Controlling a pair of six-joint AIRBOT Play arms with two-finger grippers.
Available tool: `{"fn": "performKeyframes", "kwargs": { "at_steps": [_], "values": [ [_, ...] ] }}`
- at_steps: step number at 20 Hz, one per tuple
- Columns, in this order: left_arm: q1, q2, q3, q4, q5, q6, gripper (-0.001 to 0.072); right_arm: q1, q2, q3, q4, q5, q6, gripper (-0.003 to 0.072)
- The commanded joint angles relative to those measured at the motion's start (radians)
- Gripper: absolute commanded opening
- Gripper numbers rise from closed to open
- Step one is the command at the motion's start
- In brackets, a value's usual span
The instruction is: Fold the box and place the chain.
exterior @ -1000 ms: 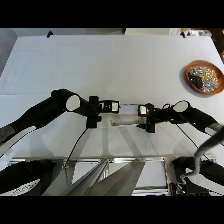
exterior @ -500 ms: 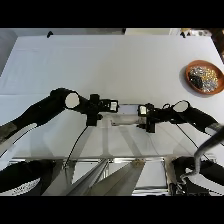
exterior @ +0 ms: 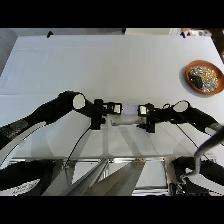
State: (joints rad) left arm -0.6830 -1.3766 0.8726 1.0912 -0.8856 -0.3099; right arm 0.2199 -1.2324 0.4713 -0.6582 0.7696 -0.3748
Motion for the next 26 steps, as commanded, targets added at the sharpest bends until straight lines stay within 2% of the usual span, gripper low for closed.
{"fn": "performKeyframes", "kwargs": {
  "at_steps": [1, 26],
  "values": [
    [-0.011, -0.019, 0.0, -0.011, -0.027, 0.0, 0.0274, 0.0, 0.0, 0.0, 0.0, 0.0, 0.0, 0.032],
    [-0.103, -0.025, 0.0, -0.085, 0.157, -0.001, 0.0267, 0.0, 0.0, 0.0, 0.0, 0.0, 0.0, 0.032]
  ]
}}
